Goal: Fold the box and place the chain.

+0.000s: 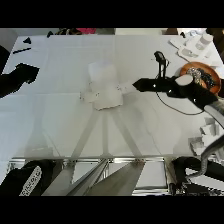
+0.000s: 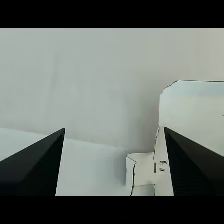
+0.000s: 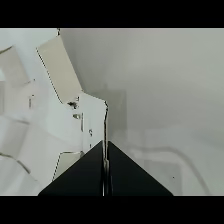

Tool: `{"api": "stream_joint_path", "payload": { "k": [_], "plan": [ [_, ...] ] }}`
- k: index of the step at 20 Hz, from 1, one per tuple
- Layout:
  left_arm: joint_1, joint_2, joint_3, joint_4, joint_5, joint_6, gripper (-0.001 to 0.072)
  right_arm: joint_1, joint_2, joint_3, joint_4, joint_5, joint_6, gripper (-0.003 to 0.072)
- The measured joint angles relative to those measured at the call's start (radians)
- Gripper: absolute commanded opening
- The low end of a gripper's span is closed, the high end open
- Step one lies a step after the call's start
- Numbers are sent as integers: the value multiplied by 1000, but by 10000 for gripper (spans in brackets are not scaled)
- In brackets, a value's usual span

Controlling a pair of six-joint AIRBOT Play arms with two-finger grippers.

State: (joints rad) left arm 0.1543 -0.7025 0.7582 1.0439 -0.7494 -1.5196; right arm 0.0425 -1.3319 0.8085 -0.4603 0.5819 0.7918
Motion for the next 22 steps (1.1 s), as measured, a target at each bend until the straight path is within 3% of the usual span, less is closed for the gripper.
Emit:
{"api": "stream_joint_path", "payload": {
  "k": [3, 7, 22],
  "plan": [
    [0, 0, 0, 0, 0, 0, 696, 41, 29, -119, 77, -185, -3, 13],
    [0, 0, 0, 0, 0, 0, 696, 66, 68, -192, 144, -302, -5, 14],
    [0, 0, 0, 0, 19, 0, 696, 74, 101, -219, 168, -357, -8, 18]
  ]
}}
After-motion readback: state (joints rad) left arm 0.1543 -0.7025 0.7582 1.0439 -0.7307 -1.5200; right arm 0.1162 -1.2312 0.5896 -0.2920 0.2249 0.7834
